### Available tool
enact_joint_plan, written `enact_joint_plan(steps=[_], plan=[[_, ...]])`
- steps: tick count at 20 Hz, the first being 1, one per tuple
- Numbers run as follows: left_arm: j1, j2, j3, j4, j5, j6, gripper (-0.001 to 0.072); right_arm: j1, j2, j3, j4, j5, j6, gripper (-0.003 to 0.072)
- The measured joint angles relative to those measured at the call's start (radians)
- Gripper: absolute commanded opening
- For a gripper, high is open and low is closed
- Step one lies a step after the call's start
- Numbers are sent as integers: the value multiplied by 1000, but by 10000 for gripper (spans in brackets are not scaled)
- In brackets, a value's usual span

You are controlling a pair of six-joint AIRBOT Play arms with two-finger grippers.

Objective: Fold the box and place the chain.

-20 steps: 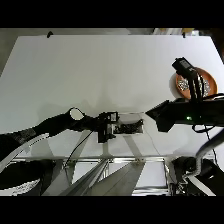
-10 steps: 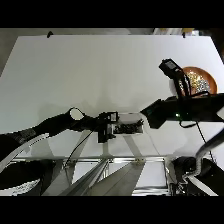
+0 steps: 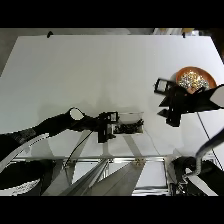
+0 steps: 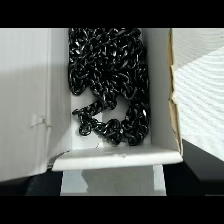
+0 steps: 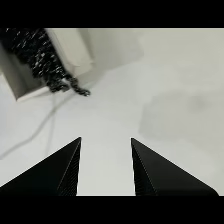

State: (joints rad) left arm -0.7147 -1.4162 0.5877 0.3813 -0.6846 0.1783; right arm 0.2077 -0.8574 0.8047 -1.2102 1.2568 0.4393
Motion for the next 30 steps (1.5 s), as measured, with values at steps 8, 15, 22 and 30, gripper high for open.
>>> enact_joint_plan(steps=[8, 15, 22, 30], plan=[[0, 0, 0, 0, 0, 0, 205, -27, -162, -162, 127, -135, -503, 339], [0, 0, 0, 0, 0, 0, 205, -27, -261, -180, 259, -165, -670, 338], [0, 0, 0, 0, 0, 0, 205, -27, -288, -182, 322, -154, -698, 278], [0, 0, 0, 1, 0, 1, 205, -29, -291, -183, 302, -111, -643, 12]])
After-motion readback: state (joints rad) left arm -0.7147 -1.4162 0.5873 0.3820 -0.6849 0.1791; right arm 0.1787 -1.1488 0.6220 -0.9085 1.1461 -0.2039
